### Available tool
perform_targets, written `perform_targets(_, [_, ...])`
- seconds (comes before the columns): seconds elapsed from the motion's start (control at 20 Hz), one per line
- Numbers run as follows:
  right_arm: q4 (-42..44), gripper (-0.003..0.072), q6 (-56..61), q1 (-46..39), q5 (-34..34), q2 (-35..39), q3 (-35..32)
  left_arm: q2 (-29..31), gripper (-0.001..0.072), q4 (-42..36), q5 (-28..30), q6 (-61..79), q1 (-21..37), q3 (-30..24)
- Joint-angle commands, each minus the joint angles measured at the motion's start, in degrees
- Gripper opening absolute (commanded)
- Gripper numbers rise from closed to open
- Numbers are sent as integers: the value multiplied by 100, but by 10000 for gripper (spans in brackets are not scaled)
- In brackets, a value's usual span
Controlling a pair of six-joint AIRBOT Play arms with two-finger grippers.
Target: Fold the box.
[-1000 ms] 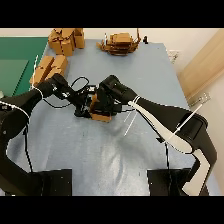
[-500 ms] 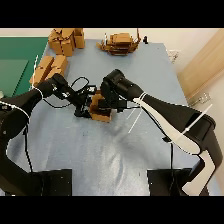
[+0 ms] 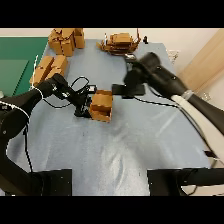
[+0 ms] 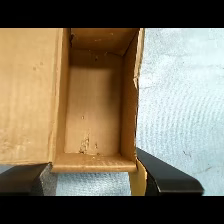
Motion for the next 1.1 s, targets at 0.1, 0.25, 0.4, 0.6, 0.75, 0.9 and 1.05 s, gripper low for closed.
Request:
perform_targets(0.1, [3519, 0, -2197, -1773, 3042, 621, -2286, -2, 343, 17, -7, -11, -4, -2])
perform_targets(0.25, [6118, 0, -4428, -2479, 2911, -378, -2068, -2, 343, 15, -9, -35, -7, -2])
perform_targets(0.4, [6697, 1, -5257, -2457, 2006, -1414, -1255, -2, 343, 17, -7, -35, -7, -2])
perform_targets(0.6, [7222, 0, -6760, -2223, 529, -2142, -345, -2, 343, 17, -4, -35, -7, -2])
perform_targets(0.75, [7316, 0, -7812, -1989, -616, -2138, -63, -2, 343, 17, -2, -35, -7, -2])
perform_targets(0.9, [7206, 3, -8706, -1709, -1327, -2017, -44, -2, 343, 20, -2, -35, -4, -2])
perform_targets(1.05, [6481, 67, -9079, -1447, -868, -1930, -33, -2, 343, 20, -11, -55, -7, -2])
